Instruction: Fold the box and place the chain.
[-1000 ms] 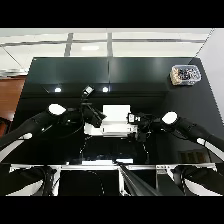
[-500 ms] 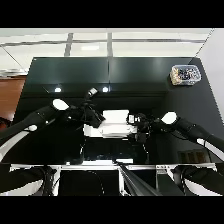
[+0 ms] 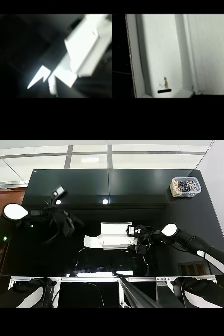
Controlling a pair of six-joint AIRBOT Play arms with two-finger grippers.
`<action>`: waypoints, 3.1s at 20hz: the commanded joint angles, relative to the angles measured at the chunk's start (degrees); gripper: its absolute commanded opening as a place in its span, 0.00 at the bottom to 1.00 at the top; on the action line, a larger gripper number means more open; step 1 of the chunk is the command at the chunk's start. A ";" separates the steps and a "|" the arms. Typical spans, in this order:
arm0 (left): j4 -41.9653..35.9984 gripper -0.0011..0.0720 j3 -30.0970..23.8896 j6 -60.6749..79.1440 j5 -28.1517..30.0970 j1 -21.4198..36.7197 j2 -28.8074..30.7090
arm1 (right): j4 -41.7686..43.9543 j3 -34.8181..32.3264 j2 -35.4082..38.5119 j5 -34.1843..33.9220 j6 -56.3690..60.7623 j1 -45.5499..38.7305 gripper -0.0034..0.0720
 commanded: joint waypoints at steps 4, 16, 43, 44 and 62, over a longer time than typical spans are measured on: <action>4.33 0.99 -8.68 22.95 4.48 -7.10 2.89 | -0.02 0.04 -0.02 0.07 -0.02 0.00 0.27; 6.49 0.96 -7.91 23.19 19.56 -24.09 -6.01 | -0.02 0.04 0.00 0.07 0.00 0.00 0.27; -3.32 0.54 -7.28 22.56 22.93 -24.09 -8.31 | -0.02 0.04 0.00 0.04 -0.02 0.00 0.27; -2.58 0.54 -7.28 22.56 22.88 -24.09 -8.31 | -0.02 0.04 0.00 0.07 0.00 0.00 0.27; -14.47 0.26 -7.28 25.73 21.75 -24.48 -12.37 | -0.02 0.04 0.00 0.04 -0.02 0.00 0.27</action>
